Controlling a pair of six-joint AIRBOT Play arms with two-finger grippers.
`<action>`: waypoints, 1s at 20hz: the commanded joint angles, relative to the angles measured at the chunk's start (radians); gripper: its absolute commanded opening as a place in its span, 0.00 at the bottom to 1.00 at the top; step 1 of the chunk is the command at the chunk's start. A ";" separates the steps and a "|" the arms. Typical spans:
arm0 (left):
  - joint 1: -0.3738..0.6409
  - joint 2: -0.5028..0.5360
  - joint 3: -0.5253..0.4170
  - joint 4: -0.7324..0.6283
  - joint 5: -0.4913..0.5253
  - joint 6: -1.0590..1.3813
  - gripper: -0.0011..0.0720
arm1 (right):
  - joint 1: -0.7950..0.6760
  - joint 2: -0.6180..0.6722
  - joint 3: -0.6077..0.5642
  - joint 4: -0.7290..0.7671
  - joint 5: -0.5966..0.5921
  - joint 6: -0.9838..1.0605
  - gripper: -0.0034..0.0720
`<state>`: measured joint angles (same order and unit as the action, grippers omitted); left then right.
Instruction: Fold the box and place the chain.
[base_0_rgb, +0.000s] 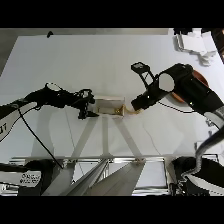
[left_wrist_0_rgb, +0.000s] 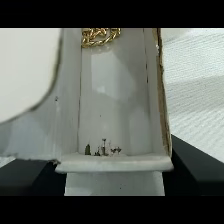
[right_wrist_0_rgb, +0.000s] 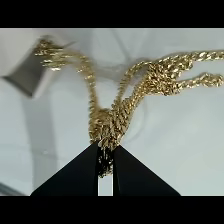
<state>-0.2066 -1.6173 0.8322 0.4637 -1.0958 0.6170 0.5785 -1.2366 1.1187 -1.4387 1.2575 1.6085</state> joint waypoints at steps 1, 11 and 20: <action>0.000 0.000 0.001 0.000 0.000 0.000 0.27 | 0.047 0.012 0.001 0.085 -0.056 -0.025 0.06; 0.000 0.000 0.001 0.000 0.000 0.000 0.27 | 0.100 -0.048 0.066 0.449 -0.405 -0.273 0.06; 0.000 0.000 0.001 0.000 0.000 0.000 0.27 | 0.100 -0.058 0.066 0.635 -0.557 -0.491 0.06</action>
<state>-0.2066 -1.6173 0.8322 0.4637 -1.0958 0.6167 0.6769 -1.2911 1.1839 -0.8421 0.7368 1.1648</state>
